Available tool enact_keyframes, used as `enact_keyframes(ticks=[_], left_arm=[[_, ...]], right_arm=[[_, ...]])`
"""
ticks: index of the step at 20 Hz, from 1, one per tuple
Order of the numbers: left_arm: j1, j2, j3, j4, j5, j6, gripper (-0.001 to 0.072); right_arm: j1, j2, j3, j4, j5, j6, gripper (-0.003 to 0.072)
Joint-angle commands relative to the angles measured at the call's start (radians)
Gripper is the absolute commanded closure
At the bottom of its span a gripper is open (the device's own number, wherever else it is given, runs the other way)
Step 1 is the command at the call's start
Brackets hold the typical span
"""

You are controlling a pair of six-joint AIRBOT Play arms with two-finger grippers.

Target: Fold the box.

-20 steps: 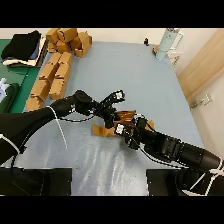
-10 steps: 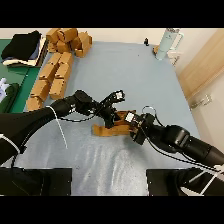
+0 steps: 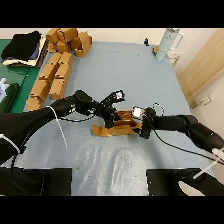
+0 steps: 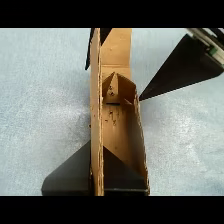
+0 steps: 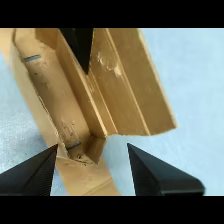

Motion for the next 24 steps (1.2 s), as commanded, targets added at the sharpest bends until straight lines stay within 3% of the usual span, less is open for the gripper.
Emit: enact_keyframes(ticks=[1, 6, 24], left_arm=[[0.000, -0.001, 0.000, 0.000, 0.000, 0.000, 0.0695], [0.000, -0.001, 0.000, 0.000, 0.000, 0.000, 0.0695], [0.000, -0.001, 0.000, 0.000, 0.000, 0.000, 0.0695]], right_arm=[[-0.063, -0.131, 0.094, 0.115, -0.151, -0.161, -0.0028], [-0.057, -0.260, 0.134, 0.126, -0.201, -0.161, -0.0027], [-0.050, -0.266, 0.132, 0.132, -0.274, -0.159, -0.0024]])
